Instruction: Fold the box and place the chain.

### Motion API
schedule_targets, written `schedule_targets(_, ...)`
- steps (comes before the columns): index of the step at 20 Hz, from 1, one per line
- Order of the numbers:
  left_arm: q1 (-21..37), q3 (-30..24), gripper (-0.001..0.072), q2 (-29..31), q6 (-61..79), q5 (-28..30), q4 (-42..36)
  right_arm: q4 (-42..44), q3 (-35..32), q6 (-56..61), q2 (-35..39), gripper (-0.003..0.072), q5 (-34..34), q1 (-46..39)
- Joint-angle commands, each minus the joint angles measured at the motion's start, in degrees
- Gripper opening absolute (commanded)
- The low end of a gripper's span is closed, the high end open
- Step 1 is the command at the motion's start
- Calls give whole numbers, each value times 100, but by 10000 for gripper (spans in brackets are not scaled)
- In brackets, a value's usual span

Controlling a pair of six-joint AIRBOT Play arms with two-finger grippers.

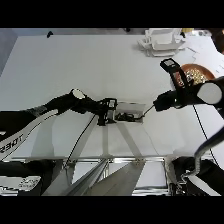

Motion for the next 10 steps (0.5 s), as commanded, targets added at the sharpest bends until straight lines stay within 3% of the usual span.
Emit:
schedule_targets(1,4,0,209,2,2,2,2,944,4,37,590,18,-151,623)
schedule_targets(6,4,0,209,2,2,2,2,1058,4,74,442,18,-1241,1670)
schedule_targets(10,4,0,209,2,2,2,2,957,4,120,160,19,-1484,1821)
